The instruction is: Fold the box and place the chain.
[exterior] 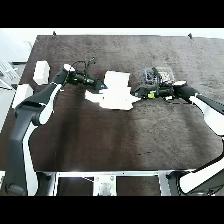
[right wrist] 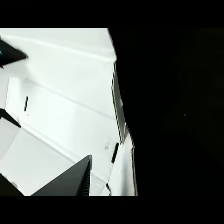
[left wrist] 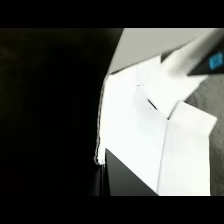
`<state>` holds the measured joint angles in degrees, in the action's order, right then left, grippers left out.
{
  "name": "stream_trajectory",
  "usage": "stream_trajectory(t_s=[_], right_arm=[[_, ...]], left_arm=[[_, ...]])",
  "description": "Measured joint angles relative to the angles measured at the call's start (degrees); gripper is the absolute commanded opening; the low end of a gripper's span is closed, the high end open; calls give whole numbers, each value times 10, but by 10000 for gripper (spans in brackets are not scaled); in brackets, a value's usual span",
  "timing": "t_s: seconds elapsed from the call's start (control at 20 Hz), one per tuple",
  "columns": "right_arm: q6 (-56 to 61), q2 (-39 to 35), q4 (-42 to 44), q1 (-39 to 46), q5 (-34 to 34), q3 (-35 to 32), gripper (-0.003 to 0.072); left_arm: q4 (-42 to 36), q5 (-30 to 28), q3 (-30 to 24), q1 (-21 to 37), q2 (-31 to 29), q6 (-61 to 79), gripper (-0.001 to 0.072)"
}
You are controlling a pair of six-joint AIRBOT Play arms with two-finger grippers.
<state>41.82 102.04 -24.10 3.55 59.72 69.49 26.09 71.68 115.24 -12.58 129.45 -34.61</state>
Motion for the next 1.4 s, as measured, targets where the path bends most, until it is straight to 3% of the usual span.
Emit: stream_trajectory(t_s=[0.15, 0.5, 0.7, 0.9, 1.05, 1.4], right_arm=[[-5, -12, 15, 42, 6, 0, 289], [-14, -32, 46, 153, 90, -1, 287], [-26, -33, 53, 170, 118, -2, 286], [-47, -33, 56, 168, 128, -15, 285], [-66, -33, 68, 161, 131, -31, 285], [-103, -33, 91, 155, 134, -57, 286]], left_arm=[[-24, 21, -1, 2, 1, 81, 14], [-55, 66, -2, 5, 0, 226, 14], [-88, 72, -54, 5, -24, 308, 14], [-130, -6, -177, 5, -89, 426, 15], [-155, -55, -239, 5, -113, 503, 14], [-173, -103, -277, 5, -123, 585, 17]])
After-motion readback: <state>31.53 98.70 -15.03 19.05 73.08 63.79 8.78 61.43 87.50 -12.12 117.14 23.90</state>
